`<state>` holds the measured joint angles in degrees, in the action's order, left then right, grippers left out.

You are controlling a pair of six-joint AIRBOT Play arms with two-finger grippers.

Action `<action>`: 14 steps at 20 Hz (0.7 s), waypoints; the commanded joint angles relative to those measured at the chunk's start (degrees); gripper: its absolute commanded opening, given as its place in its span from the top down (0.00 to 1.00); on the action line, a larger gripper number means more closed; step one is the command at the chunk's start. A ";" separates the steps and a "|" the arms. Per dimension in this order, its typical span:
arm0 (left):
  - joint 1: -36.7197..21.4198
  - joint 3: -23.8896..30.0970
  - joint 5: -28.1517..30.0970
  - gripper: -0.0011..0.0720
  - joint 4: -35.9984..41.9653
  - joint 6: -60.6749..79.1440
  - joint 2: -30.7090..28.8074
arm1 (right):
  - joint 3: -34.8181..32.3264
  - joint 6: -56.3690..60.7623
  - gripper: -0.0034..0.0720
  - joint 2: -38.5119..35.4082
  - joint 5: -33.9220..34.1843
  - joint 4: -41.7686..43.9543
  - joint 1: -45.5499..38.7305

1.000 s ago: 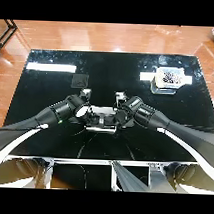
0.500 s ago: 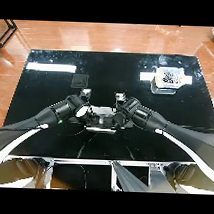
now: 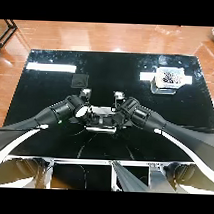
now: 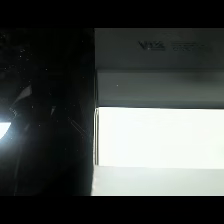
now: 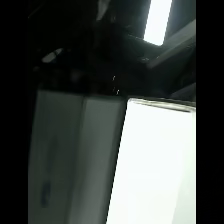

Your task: Fold the box and place the chain.

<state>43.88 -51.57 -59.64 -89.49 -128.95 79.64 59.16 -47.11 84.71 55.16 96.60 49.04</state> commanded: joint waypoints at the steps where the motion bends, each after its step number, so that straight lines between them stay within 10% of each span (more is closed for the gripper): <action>1: 0.04 0.00 0.00 0.95 -0.02 -0.07 0.00 | 1.57 -1.97 0.45 -0.90 1.49 -0.76 -0.09; 14: 0.04 0.00 -0.24 0.95 0.20 -0.07 0.00 | 2.14 -19.17 0.47 -29.05 24.63 -12.39 -6.12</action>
<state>43.88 -51.59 -59.64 -89.49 -128.99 79.64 61.23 -64.42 62.08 74.24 91.48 45.17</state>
